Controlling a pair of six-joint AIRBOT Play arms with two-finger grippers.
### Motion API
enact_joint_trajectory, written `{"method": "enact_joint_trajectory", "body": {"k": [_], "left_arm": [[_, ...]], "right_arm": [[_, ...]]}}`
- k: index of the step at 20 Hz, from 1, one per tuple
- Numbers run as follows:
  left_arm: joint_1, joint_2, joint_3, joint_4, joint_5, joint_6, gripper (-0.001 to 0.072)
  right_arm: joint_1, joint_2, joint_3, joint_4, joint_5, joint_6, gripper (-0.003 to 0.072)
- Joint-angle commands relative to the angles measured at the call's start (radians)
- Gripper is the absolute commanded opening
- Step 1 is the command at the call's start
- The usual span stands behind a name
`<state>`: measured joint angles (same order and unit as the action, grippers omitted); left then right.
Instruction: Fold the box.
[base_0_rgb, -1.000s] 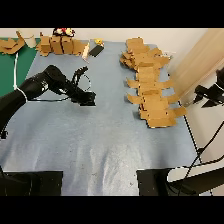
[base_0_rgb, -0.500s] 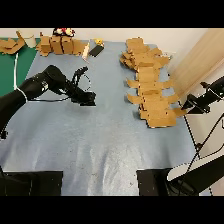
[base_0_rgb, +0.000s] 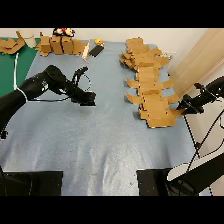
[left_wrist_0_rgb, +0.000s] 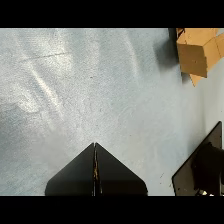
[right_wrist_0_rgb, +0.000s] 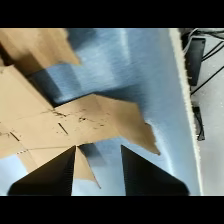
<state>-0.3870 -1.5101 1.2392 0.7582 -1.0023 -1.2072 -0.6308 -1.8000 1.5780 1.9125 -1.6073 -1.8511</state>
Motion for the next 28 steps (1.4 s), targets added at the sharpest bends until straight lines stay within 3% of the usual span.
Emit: {"method": "enact_joint_trajectory", "body": {"k": [1, 7, 9, 13, 17, 20, 28], "left_arm": [[0.000, -0.001, 0.000, 0.000, 0.000, 0.000, 0.0011], [0.000, -0.001, 0.000, 0.000, 0.000, 0.000, 0.0011], [0.000, -0.001, 0.000, 0.000, 0.000, 0.000, 0.0011], [0.000, -0.001, 0.000, 0.000, 0.000, 0.000, 0.0011], [0.000, -0.001, 0.000, 0.000, 0.000, 0.000, 0.0011], [0.000, -0.001, 0.000, 0.000, 0.000, 0.000, 0.0011], [0.000, -0.001, 0.000, 0.000, 0.000, 0.000, 0.0011]], "right_arm": [[0.016, -0.001, -0.023, 0.014, -0.029, -0.018, 0.0273], [0.017, 0.006, -0.038, 0.007, -0.018, -0.017, 0.0277], [0.014, 0.013, -0.003, -0.016, 0.025, -0.016, 0.0422], [0.007, 0.014, 0.117, -0.111, 0.115, -0.008, 0.0459], [0.007, 0.010, 0.139, -0.186, 0.196, -0.009, 0.0459], [0.007, -0.025, 0.138, -0.175, 0.179, -0.009, 0.0459], [0.009, -0.122, 0.125, 0.042, 0.010, -0.102, 0.0455]]}}
